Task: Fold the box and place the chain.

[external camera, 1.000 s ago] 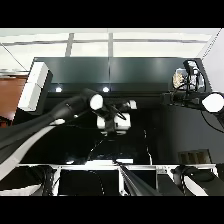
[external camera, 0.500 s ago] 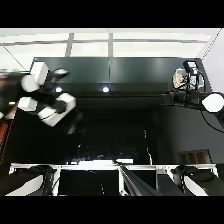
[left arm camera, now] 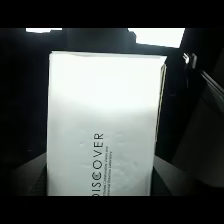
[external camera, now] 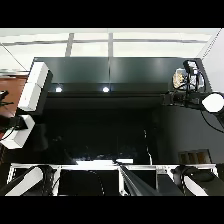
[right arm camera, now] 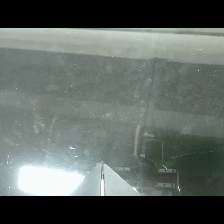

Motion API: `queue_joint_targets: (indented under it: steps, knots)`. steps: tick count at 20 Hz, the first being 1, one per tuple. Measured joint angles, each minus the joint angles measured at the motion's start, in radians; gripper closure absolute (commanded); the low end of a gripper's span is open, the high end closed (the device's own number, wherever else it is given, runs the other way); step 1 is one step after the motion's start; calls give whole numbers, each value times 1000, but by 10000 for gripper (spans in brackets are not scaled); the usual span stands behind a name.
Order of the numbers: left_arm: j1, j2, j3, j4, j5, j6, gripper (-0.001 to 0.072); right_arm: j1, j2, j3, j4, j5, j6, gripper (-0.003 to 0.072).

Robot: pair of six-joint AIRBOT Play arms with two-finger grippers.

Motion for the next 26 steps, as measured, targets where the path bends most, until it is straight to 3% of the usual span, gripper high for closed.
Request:
queue_joint_targets:
  steps: [5,12,26]
  knots:
    - [134,32,-49,-112,106,189,356,0,0,0,-27,-1,1,676]
    - [151,51,-101,-216,324,371,354,0,0,0,-39,-2,33,677]
    - [98,16,-106,-261,399,419,354,0,0,0,-40,-2,56,677]
